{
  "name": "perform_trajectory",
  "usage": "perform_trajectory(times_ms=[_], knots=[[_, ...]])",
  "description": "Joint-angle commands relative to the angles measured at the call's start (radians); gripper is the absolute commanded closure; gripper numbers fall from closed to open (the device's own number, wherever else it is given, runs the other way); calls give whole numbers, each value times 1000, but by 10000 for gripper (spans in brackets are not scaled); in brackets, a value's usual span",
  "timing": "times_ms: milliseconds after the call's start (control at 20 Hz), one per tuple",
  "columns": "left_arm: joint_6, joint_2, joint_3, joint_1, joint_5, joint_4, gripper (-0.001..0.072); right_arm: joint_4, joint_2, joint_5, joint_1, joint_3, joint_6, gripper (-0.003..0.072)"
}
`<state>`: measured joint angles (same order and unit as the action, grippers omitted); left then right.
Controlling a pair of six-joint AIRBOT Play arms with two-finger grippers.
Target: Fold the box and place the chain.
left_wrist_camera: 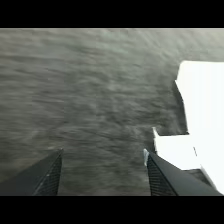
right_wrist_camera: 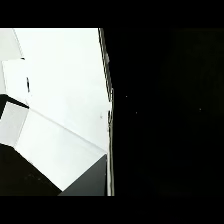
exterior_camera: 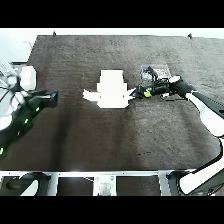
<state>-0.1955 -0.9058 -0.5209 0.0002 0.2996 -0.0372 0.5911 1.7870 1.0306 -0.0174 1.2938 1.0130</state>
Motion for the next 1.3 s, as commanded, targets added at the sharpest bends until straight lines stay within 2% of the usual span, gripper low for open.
perform_trajectory(times_ms=[0,200,300,450,650,850,1150,1250], knots=[[-141,-340,-273,1,236,-169,142,5,1,-2,0,13,-13,679],[-479,-666,-689,1,551,-546,141,13,1,2,-2,13,-29,679],[-568,-799,-895,1,697,-625,142,12,1,2,-2,13,-28,678],[-677,-955,-1156,-2,804,-652,140,12,1,1,-19,13,-25,678],[-803,-1102,-1403,-50,908,-801,140,12,1,0,-43,13,-25,678],[-848,-1177,-1521,-105,899,-903,141,11,1,-10,-43,13,-21,678],[-843,-1246,-1522,-156,915,-883,141,11,1,-11,-44,13,-18,678],[-840,-1263,-1522,-167,915,-835,141,11,1,-11,-44,13,-18,677]])
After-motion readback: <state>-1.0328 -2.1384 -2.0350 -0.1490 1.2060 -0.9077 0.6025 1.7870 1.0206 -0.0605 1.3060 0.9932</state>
